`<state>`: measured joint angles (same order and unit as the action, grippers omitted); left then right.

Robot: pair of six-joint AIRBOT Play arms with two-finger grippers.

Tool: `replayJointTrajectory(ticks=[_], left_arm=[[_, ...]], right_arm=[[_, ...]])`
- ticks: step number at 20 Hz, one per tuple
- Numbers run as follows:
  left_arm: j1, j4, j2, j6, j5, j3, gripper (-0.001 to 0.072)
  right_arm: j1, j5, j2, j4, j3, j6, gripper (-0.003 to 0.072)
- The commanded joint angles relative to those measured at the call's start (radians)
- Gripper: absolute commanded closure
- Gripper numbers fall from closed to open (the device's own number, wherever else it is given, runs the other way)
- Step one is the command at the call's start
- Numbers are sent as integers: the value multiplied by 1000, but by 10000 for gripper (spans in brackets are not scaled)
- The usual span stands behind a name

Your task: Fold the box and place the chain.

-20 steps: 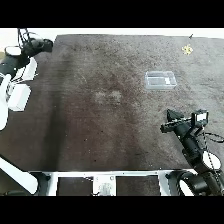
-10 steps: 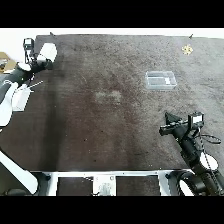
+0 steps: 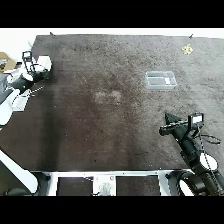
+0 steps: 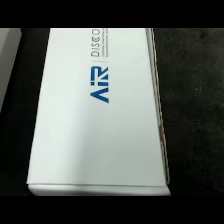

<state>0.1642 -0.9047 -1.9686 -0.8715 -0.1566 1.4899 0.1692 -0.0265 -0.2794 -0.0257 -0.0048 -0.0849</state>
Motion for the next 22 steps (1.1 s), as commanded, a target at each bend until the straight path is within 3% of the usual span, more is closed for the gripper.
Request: replayJointTrajectory(ticks=[1,3,5,8,12,16,18,19,20,21,22], left_arm=[[6,-10,-11,27,14,-9,698],[6,-10,-12,29,15,-9,674],[6,-9,-11,64,39,-8,-3],[6,-10,-2,69,72,-6,5],[6,-13,36,69,35,37,5],[6,-13,171,69,27,56,5],[6,-13,286,68,-53,56,7],[6,-9,345,55,-104,56,118],[6,-9,404,59,-162,56,501],[6,-9,465,68,-202,56,680],[6,-6,523,68,-227,52,698]], right_arm=[[0,3,0,0,-1,0,683],[0,3,0,0,-1,0,683],[0,3,0,0,-1,0,683],[0,3,0,0,-1,0,683],[0,3,0,0,-1,0,683],[0,3,0,0,-1,0,683],[0,3,0,0,-1,0,683],[0,3,0,0,-1,0,683],[0,2,0,0,-1,0,683],[0,3,0,0,-1,0,683],[0,3,0,0,-1,0,683]])
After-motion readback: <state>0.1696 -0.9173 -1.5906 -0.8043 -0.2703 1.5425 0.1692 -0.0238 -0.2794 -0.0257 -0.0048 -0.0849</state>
